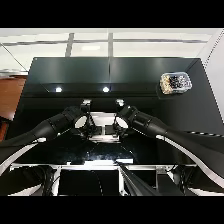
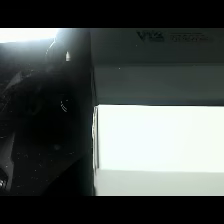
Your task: Fold the box and place the chain.
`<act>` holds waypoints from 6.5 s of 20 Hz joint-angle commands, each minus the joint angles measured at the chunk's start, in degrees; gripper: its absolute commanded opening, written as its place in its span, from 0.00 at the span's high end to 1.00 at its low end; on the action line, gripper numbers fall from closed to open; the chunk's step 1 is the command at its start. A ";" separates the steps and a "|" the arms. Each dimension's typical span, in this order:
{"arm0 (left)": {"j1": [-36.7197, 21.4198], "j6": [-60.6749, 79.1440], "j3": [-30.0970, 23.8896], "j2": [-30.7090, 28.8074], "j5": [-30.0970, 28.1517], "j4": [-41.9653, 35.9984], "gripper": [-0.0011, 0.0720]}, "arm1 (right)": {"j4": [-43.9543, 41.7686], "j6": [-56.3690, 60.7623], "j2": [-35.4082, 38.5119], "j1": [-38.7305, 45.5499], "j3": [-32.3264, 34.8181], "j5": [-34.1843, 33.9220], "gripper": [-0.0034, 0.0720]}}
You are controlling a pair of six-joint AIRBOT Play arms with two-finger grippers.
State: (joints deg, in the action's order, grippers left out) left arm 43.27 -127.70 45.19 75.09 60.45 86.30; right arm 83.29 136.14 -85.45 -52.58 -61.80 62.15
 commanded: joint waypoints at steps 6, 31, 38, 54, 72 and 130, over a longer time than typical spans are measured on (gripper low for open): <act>0.04 0.00 -0.04 -0.02 0.07 -0.02 0.94 | 0.17 0.17 -0.94 -0.07 -0.15 -0.02 0.71; 0.04 0.00 -0.04 -0.02 0.07 -0.26 0.94 | 0.33 2.08 -0.44 -0.28 -0.70 2.40 0.51; 0.04 0.00 -0.04 -0.02 0.07 -0.24 0.94 | -0.07 2.67 -0.55 -0.31 -0.74 2.08 0.87; 0.02 0.00 -0.04 -0.04 0.15 -0.22 0.94 | 0.00 -5.09 4.87 0.98 -1.14 6.93 0.36; 0.02 -0.02 -0.04 -0.04 -0.24 -1.70 0.94 | 5.05 -19.87 12.22 52.39 -7.10 -12.22 0.01; 0.04 -0.02 -0.04 -0.04 1.31 -1.38 0.94 | -26.99 -51.54 21.68 41.35 -48.33 37.22 0.92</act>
State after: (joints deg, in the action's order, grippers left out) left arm 43.27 -127.72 45.17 75.09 61.71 85.01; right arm 54.74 84.77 -64.03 -5.19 -111.00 95.57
